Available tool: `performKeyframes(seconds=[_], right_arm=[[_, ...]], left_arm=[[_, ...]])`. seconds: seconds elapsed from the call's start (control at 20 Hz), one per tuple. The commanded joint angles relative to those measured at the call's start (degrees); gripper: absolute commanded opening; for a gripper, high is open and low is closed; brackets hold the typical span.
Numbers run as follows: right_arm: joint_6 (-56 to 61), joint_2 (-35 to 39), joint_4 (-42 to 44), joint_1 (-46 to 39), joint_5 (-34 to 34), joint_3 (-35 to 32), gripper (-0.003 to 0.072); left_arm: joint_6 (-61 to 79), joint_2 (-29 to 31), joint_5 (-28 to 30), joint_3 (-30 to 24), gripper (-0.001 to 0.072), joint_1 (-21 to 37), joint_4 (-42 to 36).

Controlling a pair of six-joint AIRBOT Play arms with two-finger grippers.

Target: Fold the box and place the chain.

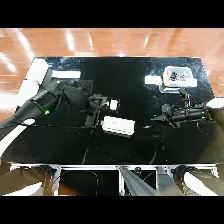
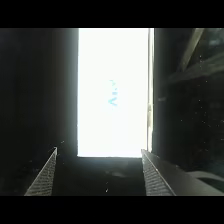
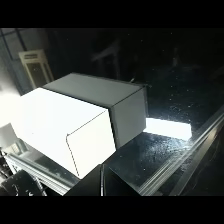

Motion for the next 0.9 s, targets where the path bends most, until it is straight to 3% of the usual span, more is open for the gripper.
performKeyframes(seconds=[0.0,0.85], right_arm=[[0.09,0.02,-1.11,-0.02,-0.68,0.02,0.0029],[0.09,0.02,-2.75,-0.02,-1.86,0.02,0.0029]], left_arm=[[1.40,-1.40,-3.93,-1.66,0.0623,-1.07,-3.82],[1.40,-4.48,-4.00,-1.66,0.0623,-1.03,-6.03]])
